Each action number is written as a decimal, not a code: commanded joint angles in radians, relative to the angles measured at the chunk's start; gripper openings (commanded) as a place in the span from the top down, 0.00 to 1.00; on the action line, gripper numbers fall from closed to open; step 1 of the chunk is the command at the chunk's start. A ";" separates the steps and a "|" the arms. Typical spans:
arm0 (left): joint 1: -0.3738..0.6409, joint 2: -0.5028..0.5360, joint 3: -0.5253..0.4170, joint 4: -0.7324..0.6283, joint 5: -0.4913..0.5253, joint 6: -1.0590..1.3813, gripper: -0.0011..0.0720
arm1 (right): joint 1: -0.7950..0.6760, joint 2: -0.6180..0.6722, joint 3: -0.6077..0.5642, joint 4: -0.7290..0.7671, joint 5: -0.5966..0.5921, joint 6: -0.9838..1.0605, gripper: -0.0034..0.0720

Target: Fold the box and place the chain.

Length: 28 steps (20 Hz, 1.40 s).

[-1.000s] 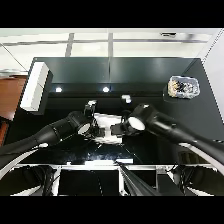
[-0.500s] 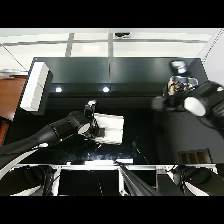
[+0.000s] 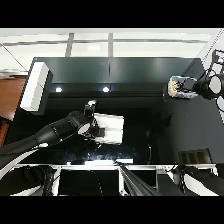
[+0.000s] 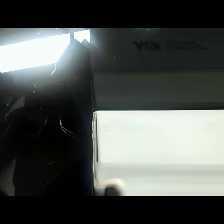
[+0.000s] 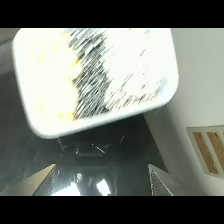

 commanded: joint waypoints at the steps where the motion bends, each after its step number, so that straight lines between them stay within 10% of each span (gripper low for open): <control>1: -0.001 0.000 0.000 0.003 0.000 0.000 0.94 | -0.114 -0.152 0.078 0.042 -0.093 -0.008 0.00; 8: -0.001 -0.002 0.000 0.003 0.000 0.000 0.94 | -0.165 -0.416 0.304 0.101 -0.019 -0.008 0.15; 28: -0.001 -0.002 0.000 0.000 -0.004 0.000 0.94 | -0.167 -0.542 0.320 0.030 -0.088 0.053 0.31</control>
